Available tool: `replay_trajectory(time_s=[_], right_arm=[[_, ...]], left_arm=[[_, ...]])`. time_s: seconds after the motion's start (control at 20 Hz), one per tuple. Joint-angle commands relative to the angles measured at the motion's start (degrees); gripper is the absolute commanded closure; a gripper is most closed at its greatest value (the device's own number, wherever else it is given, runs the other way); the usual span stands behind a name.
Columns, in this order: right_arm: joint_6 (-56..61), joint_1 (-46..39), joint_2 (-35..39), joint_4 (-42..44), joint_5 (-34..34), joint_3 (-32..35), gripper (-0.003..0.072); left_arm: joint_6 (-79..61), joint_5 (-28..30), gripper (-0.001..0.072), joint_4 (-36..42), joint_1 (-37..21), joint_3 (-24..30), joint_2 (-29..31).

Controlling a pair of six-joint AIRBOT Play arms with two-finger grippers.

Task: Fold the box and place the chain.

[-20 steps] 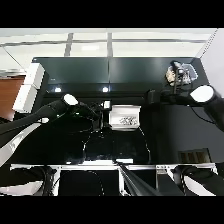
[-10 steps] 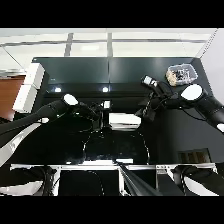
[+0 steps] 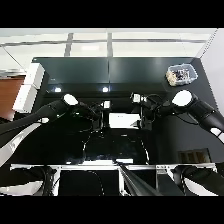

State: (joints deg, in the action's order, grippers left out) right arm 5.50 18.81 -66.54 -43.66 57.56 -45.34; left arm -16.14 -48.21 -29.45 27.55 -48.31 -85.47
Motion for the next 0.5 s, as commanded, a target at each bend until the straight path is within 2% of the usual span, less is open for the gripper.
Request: replay_trajectory(time_s=[0.0, 0.05, 0.1, 0.15, 0.2, 0.3, 0.35, 0.45], right_arm=[[-0.9, 0.3, 0.0, -0.2, 0.0, 0.0, 0.0061], [-0.8, 0.3, 0.0, -0.2, -0.1, 0.0, 0.0184], [-0.8, 0.3, 0.0, -0.1, -0.2, 0.0, 0.0401], [-0.2, 0.2, 0.0, -0.2, -0.9, 0.0, 0.0466], [0.9, 0.2, 0.0, -0.2, -1.3, 0.0, 0.05], [2.5, 0.2, 0.0, -0.2, -1.2, 0.0, 0.0505], [3.3, 0.2, 0.0, -0.3, -1.3, 0.1, 0.0579], [3.9, 0.2, 0.0, -0.3, -1.5, 0.0, 0.0587]], left_arm=[[0.0, 0.0, 0.0204, 0.0, 0.0, 0.0, 0.0], [0.0, 0.0, 0.0204, 0.0, 0.0, 0.0, 0.0], [0.0, 0.0, 0.0204, 0.0, 0.0, 0.0, 0.0], [0.0, 0.0, 0.0204, 0.0, 0.0, 0.0, 0.0], [0.0, 0.0, 0.0203, 0.0, 0.0, 0.0, 0.0], [0.0, 0.0, 0.0204, 0.0, 0.0, 0.0, 0.0], [0.0, 0.0, 0.0204, 0.0, 0.0, 0.0, 0.0], [0.0, 0.0, 0.0204, 0.0, 0.0, 0.0, 0.0]])
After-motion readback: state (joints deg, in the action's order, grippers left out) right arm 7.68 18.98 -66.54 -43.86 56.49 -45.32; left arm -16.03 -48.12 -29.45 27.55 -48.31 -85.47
